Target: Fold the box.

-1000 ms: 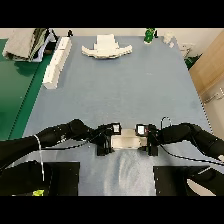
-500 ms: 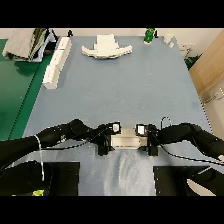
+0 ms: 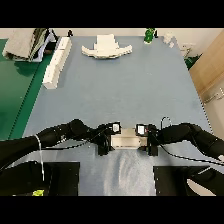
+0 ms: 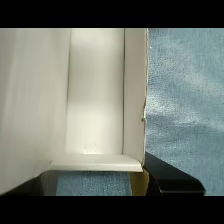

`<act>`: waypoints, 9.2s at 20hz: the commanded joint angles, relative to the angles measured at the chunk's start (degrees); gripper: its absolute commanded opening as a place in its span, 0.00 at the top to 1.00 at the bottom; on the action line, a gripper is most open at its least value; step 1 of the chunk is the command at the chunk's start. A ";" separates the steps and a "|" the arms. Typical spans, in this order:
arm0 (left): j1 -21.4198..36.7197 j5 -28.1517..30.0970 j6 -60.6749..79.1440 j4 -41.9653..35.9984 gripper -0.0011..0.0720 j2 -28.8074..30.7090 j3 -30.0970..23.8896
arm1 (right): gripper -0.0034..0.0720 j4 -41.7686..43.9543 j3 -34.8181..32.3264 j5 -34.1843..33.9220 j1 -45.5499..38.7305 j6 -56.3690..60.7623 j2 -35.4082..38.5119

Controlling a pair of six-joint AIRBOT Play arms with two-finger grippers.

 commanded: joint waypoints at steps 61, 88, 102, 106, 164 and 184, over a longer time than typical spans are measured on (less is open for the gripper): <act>0.00 0.09 0.00 0.07 0.35 -0.04 -0.04 | 0.95 10.67 25.14 -7.23 0.00 59.80 -25.46; 0.00 0.09 0.00 0.07 0.35 -0.04 -0.04 | 0.22 -23.52 14.58 -25.81 2.58 40.24 7.67; 0.00 0.09 0.02 0.09 0.35 -0.04 -0.04 | 0.46 -30.77 11.54 -10.58 13.92 37.79 1.38; 0.00 0.11 0.02 0.07 0.35 -0.04 -0.04 | 0.75 -25.70 11.39 -9.66 14.64 36.39 1.92; 0.00 0.09 0.02 0.07 0.35 -0.04 -0.04 | 0.95 -13.00 11.34 -24.50 -20.15 78.51 -3.41; 0.00 0.09 0.00 0.07 0.35 -0.04 -0.04 | 0.37 -1.88 11.54 -27.04 -20.09 73.96 1.38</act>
